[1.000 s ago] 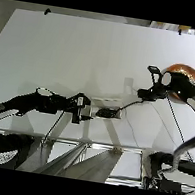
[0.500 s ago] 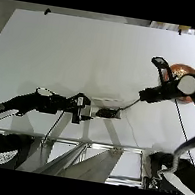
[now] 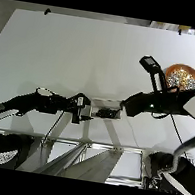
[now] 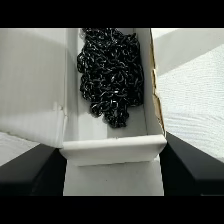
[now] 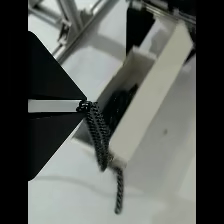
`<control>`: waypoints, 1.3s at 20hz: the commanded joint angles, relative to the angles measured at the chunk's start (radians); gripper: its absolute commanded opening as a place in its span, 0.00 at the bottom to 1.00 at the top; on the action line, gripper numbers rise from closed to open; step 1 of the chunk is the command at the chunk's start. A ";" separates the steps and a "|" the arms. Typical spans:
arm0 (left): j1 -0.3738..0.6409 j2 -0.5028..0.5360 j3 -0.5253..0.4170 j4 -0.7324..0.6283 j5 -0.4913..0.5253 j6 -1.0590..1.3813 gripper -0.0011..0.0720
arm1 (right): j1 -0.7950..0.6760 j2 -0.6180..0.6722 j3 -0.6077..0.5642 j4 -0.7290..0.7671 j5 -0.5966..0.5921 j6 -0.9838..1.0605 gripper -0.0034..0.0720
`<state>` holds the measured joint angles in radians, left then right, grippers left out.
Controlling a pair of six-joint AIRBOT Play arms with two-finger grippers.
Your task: Fold the box and place the chain.
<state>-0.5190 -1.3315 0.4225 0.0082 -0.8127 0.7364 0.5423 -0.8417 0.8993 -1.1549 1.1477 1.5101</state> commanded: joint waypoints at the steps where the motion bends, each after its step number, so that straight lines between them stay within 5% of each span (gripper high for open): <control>1: 0.000 0.001 0.000 0.000 0.000 0.000 0.29 | 0.092 0.010 0.001 0.083 -0.123 -0.001 0.07; 13: 0.000 0.001 0.000 0.000 0.000 0.000 0.29 | 0.163 0.009 0.001 0.238 -0.333 -0.052 0.06; 20: 0.000 0.001 0.000 0.000 0.000 0.000 0.29 | 0.163 -0.070 0.001 0.186 -0.277 -0.053 0.07; 26: 0.000 0.001 0.000 0.000 0.000 0.000 0.29 | 0.163 -0.138 0.001 -0.035 -0.129 -0.018 0.07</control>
